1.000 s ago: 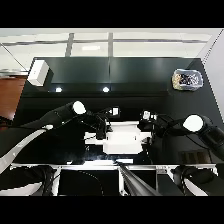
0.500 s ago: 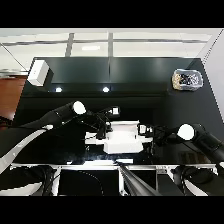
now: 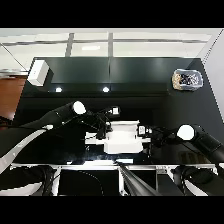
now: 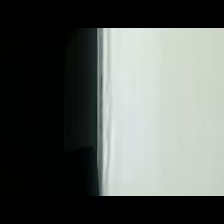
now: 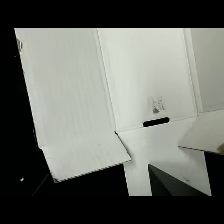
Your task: Fold the box and place the chain.
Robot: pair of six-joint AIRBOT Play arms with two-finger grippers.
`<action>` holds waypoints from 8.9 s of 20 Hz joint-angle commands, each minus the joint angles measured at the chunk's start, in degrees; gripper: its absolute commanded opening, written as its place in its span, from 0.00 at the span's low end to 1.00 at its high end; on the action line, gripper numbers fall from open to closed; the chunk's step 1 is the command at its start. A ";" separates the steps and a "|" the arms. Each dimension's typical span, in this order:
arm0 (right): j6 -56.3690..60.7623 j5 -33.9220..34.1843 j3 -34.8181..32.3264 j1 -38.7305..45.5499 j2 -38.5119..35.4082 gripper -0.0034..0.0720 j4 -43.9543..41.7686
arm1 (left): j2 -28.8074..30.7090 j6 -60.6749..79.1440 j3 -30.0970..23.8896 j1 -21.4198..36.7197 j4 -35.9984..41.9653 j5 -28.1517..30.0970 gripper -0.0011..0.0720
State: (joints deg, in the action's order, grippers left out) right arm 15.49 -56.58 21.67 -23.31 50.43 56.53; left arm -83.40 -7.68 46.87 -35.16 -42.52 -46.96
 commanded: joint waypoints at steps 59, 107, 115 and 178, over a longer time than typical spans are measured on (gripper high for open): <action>-24.61 13.49 0.24 -2.08 8.55 0.98 -17.33 | 0.02 -0.04 0.09 -0.48 -0.09 -0.22 0.05; -20.61 13.55 0.00 -1.09 9.44 0.98 -15.80 | 0.02 -0.07 0.09 -0.48 -0.09 -1.25 0.05; -20.68 14.29 -0.70 -1.09 9.46 0.98 -15.82 | 0.02 -0.04 0.09 -0.48 -0.09 -1.25 0.05; -20.41 20.13 -0.66 -1.11 9.49 0.66 -19.47 | 7.85 -37.46 -8.50 -4.57 12.98 25.75 0.05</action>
State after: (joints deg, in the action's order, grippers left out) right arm -4.95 -36.62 20.99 -24.45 59.90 37.12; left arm -75.11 -46.26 37.69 -39.88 -28.36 -19.22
